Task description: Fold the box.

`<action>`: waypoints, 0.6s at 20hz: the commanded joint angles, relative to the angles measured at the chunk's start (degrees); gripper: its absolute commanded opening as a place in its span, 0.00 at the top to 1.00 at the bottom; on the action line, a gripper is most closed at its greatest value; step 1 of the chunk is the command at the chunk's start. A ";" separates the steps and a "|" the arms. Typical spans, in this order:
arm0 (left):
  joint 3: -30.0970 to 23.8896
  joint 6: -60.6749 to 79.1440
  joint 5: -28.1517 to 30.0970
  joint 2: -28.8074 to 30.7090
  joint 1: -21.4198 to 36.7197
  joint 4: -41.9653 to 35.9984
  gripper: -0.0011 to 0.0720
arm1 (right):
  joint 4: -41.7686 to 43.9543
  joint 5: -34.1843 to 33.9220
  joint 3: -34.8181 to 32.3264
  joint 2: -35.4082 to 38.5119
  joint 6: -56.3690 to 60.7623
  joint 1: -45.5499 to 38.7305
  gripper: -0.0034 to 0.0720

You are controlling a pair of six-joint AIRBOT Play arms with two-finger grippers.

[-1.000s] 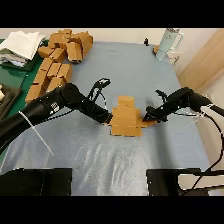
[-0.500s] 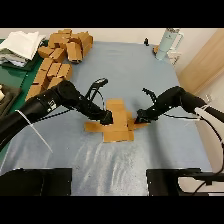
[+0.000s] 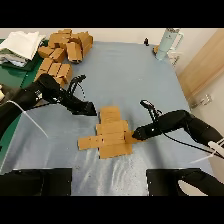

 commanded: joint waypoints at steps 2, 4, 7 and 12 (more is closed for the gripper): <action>0.00 8.50 -3.32 -7.78 2.45 -9.29 0.12 | -0.35 4.98 -3.08 3.89 0.83 2.97 0.95; 0.02 12.04 -2.40 -10.99 2.45 -12.83 0.12 | -0.37 5.09 -3.08 3.89 0.98 3.58 0.95; 0.11 17.70 -1.40 -15.52 2.45 -18.03 0.12 | -0.37 5.07 -3.08 3.89 0.98 4.13 0.95; 2.25 25.20 -5.40 -21.38 0.00 -24.28 0.12 | -0.63 5.07 -3.08 3.78 3.10 4.11 0.95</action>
